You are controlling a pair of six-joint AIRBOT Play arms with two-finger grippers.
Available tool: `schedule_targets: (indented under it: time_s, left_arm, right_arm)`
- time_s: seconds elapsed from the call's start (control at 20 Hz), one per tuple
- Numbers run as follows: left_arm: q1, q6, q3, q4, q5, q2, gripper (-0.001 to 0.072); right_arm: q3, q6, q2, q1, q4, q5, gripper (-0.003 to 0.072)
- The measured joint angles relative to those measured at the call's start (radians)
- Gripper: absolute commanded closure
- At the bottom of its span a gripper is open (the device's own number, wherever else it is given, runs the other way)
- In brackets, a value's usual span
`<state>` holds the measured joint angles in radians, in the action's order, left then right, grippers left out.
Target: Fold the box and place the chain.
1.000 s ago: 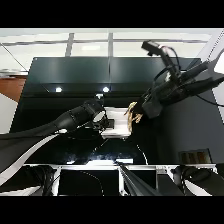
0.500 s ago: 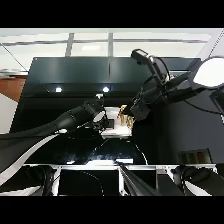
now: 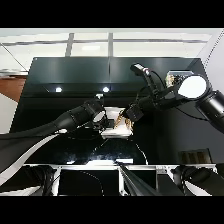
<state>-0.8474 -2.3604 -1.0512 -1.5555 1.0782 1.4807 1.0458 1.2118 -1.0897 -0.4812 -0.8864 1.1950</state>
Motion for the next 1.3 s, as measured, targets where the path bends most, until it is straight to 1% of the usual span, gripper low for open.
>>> schedule_targets:
  time_s: [0.05, 0.1, 0.15, 0.3, 0.5, 0.6, 0.7, 0.75, 0.8, 0.9, 1.05, 1.15, 1.3]
  left_arm:
    - [0.000, 0.000, 0.000, 0.000, 0.000, 0.000, 0.0678]
    - [0.000, 0.000, 0.000, 0.000, 0.000, 0.000, 0.0679]
    - [0.000, 0.000, 0.000, 0.000, 0.000, 0.000, 0.0679]
    - [0.000, 0.000, 0.000, 0.000, 0.002, 0.000, 0.0679]
    - [0.000, 0.000, 0.000, 0.000, 0.001, 0.000, 0.0679]
    - [0.000, 0.000, 0.000, 0.000, 0.001, 0.000, 0.0679]
    - [0.000, 0.000, 0.000, 0.000, 0.001, 0.000, 0.0679]
    - [0.000, 0.000, 0.000, 0.000, 0.001, 0.000, 0.0679]
    - [0.000, 0.000, 0.000, 0.000, 0.001, 0.000, 0.0679]
    - [0.000, 0.000, 0.000, 0.000, 0.001, 0.000, 0.0679]
    - [0.001, 0.000, 0.000, 0.000, 0.002, 0.000, 0.0679]
    - [0.001, 0.000, 0.000, 0.000, 0.003, 0.000, 0.0679]
    - [0.001, 0.000, 0.000, 0.000, 0.003, 0.000, 0.0679]
  right_arm:
    - [-0.003, 0.000, -0.001, 0.000, 0.001, -0.008, 0.0190]
    - [-0.005, 0.000, -0.001, 0.000, 0.005, -0.013, 0.0067]
    - [-0.006, 0.000, -0.002, 0.000, 0.003, -0.017, 0.0092]
    - [0.004, -0.001, 0.001, 0.038, -0.031, 0.000, 0.0092]
    - [0.011, -0.071, 0.023, 0.196, -0.123, 0.077, 0.0092]
    - [-0.022, -0.156, 0.027, 0.298, -0.136, 0.085, 0.0092]
    - [-0.098, -0.280, 0.029, 0.387, -0.090, 0.036, 0.0086]
    - [-0.144, -0.346, 0.030, 0.412, -0.063, 0.005, 0.0021]
    - [-0.197, -0.432, 0.031, 0.427, -0.028, -0.041, -0.0023]
    - [-0.294, -0.615, 0.028, 0.422, 0.012, -0.101, -0.0023]
    - [-0.392, -0.821, 0.009, 0.360, 0.046, -0.164, -0.0021]
    - [-0.424, -0.921, -0.007, 0.297, 0.060, -0.181, -0.0020]
    - [-0.448, -1.015, -0.035, 0.208, 0.064, -0.211, -0.0013]
